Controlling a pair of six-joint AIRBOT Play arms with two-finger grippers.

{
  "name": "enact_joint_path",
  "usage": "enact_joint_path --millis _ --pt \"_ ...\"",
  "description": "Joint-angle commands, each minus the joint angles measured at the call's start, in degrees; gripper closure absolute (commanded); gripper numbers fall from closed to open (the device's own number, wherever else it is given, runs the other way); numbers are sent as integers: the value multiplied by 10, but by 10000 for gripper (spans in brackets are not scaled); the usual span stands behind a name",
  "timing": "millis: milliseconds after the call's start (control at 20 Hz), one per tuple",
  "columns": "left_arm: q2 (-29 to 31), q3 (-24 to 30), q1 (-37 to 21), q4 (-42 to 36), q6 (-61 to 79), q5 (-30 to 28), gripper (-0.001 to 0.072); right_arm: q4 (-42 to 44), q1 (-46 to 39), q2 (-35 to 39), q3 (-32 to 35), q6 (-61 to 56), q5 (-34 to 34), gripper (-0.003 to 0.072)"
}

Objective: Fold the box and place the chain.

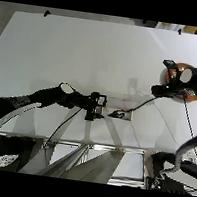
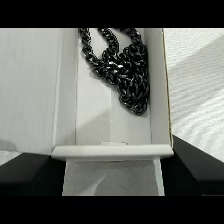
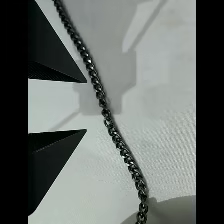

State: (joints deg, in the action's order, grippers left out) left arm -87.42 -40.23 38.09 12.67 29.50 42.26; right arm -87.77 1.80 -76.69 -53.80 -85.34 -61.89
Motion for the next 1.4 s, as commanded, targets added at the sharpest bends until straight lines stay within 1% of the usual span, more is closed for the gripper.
enact_joint_path --millis 0,300,500,700,800,850,900,950,1000,1150,1250,1350 --pt "0 0 0 0 0 0 320 -9 -1 -32 1 -4 1 385" --pt "0 0 0 0 0 0 320 -5 -1 -35 18 -4 42 384" --pt "0 0 0 0 0 0 320 -5 -1 -36 20 -4 47 391" --pt "0 0 0 0 0 0 320 -5 -1 -55 20 -28 43 395" --pt "0 0 0 0 0 0 320 -5 -1 -56 20 -28 43 489" --pt "0 0 0 0 0 0 320 -5 -1 -56 20 -28 43 510" --pt "0 0 0 0 0 0 320 -4 -1 -56 20 -28 43 513" --pt "0 0 0 0 0 0 320 -2 -1 -56 20 -28 39 584" --pt "0 0 0 0 0 0 320 -1 -1 -56 20 -27 28 676" --pt "0 0 0 0 0 0 320 -3 10 -33 20 -25 -11 673" --pt "0 0 0 0 0 0 320 -2 25 12 20 -21 -28 673" --pt "0 0 0 0 0 0 320 22 38 66 20 -15 -53 673"
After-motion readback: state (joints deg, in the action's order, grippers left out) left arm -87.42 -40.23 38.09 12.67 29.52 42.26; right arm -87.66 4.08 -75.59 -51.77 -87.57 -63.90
